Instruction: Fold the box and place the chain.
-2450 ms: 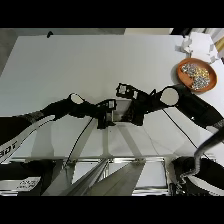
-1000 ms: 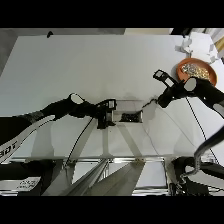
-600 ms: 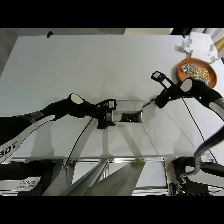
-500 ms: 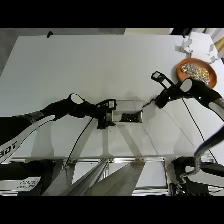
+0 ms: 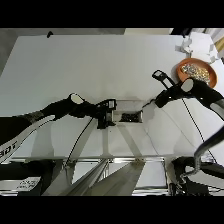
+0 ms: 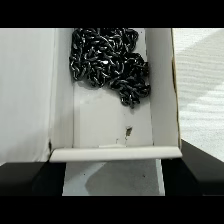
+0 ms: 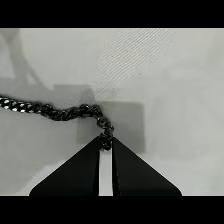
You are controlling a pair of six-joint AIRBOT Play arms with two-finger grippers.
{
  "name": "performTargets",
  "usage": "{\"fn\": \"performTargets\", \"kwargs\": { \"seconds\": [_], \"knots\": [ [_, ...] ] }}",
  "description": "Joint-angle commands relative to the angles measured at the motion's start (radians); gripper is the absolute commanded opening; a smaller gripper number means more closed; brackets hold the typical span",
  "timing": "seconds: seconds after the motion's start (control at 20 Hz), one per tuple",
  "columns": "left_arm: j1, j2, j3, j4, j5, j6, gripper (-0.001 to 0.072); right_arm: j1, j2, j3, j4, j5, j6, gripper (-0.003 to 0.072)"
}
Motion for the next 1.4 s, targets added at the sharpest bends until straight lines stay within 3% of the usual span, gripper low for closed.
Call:
{"fn": "performTargets", "kwargs": {
  "seconds": [0.0, 0.3, 0.65, 0.9, 1.1, 1.35],
  "knots": [
    [0.000, 0.000, 0.000, 0.000, 0.000, 0.000, 0.0209, 0.001, 0.173, 0.000, 0.005, -0.015, 0.006, 0.0006],
    [0.000, 0.000, 0.000, 0.000, 0.000, 0.000, 0.0209, 0.001, 0.613, 0.000, 0.225, 0.024, 0.007, 0.0006],
    [0.000, 0.000, 0.000, 0.000, 0.000, 0.000, 0.0209, 0.001, 0.869, 0.000, 0.464, 0.201, 0.006, 0.0006],
    [0.000, 0.000, 0.000, 0.000, 0.000, 0.000, 0.0209, 0.001, 0.896, -0.008, 0.610, 0.225, 0.002, 0.0006],
    [0.000, 0.000, 0.000, 0.000, 0.000, 0.000, 0.0209, 0.003, 0.885, -0.044, 0.616, 0.222, -0.005, 0.0006],
    [0.000, 0.000, 0.000, 0.000, 0.000, 0.000, 0.0209, 0.201, 0.694, -0.065, 0.547, 0.201, -0.096, 0.0006]
  ]
}}
